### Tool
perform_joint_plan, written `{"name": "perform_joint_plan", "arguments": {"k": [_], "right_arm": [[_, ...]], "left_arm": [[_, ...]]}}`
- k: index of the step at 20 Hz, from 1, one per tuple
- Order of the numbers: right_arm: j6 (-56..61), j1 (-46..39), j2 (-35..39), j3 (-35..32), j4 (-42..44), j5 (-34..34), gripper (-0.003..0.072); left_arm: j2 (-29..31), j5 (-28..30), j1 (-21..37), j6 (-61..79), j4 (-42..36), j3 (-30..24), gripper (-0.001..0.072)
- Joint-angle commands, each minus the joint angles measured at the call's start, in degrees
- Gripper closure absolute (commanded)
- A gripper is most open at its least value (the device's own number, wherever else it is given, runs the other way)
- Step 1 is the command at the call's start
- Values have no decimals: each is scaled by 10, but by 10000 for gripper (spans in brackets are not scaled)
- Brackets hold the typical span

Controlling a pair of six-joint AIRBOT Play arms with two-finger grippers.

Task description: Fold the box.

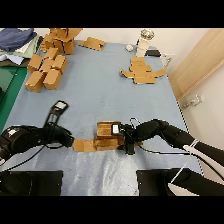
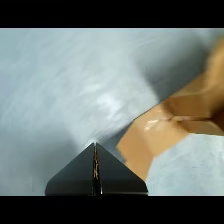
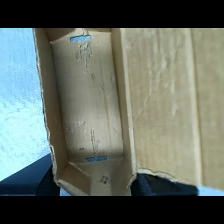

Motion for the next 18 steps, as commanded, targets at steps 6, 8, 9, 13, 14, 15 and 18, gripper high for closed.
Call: {"name": "perform_joint_plan", "arguments": {"k": [6,8,9,13,14,15,18], "right_arm": [[0,0,0,0,0,0,242],[0,0,0,0,0,0,242],[0,0,0,0,0,0,242],[0,0,0,0,0,0,242],[0,0,0,0,0,0,242],[0,0,0,0,0,0,242],[0,0,0,0,0,0,242]], "left_arm": [[-58,-3,-14,-121,-119,-50,699],[-85,41,-51,-120,-159,-50,699],[-97,67,-68,-120,-176,-49,699],[-133,153,-115,-121,-205,-49,699],[-139,163,-118,-121,-210,-49,699],[-140,168,-118,-121,-216,-49,699],[-140,170,-126,-121,-222,-44,699]]}}
